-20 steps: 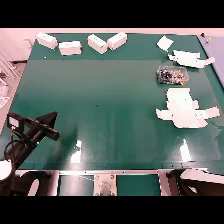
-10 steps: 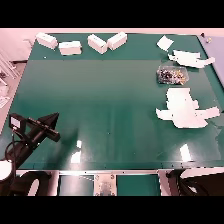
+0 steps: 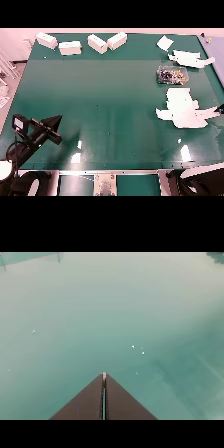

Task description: Fold the box and place the chain.

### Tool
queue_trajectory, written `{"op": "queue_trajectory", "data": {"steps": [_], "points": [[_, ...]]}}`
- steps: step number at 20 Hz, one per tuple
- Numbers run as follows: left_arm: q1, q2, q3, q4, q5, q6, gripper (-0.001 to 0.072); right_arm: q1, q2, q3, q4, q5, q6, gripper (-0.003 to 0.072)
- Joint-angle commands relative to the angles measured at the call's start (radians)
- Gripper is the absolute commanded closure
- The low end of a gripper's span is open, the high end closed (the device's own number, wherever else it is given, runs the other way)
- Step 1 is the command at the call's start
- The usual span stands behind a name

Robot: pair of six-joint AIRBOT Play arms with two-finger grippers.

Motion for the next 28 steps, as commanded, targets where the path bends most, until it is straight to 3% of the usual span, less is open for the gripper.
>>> {"op": "queue_trajectory", "data": {"steps": [1,10,12,19,20,24,28], "points": [[0.0,0.001,0.0,0.0,-0.035,0.0,0.0689,0.001,-0.047,0.005,0.022,-0.005,-0.029,0.027],[0.0,0.0,0.0,0.0,-0.034,0.0,0.0689,0.001,-0.08,0.005,0.178,0.072,-0.081,0.0285],[0.0,0.0,0.0,0.0,-0.034,0.0,0.0689,0.001,-0.08,0.002,0.19,0.08,-0.082,0.0323],[0.0,0.0,0.0,-0.054,-0.034,0.0,0.0689,0.002,-0.1,-0.024,0.189,0.088,-0.083,0.0327],[0.0,0.0,0.0,-0.054,-0.033,0.0,0.0689,0.002,-0.11,-0.024,0.189,0.098,-0.083,0.0381],[0.0,0.0,0.0,-0.053,-0.026,0.001,0.0689,0.003,-0.142,-0.025,0.189,0.109,-0.082,0.0435],[0.0,0.0,0.0,-0.053,-0.026,0.001,0.0689,0.007,-0.152,-0.029,0.189,0.114,-0.083,0.0623]]}}
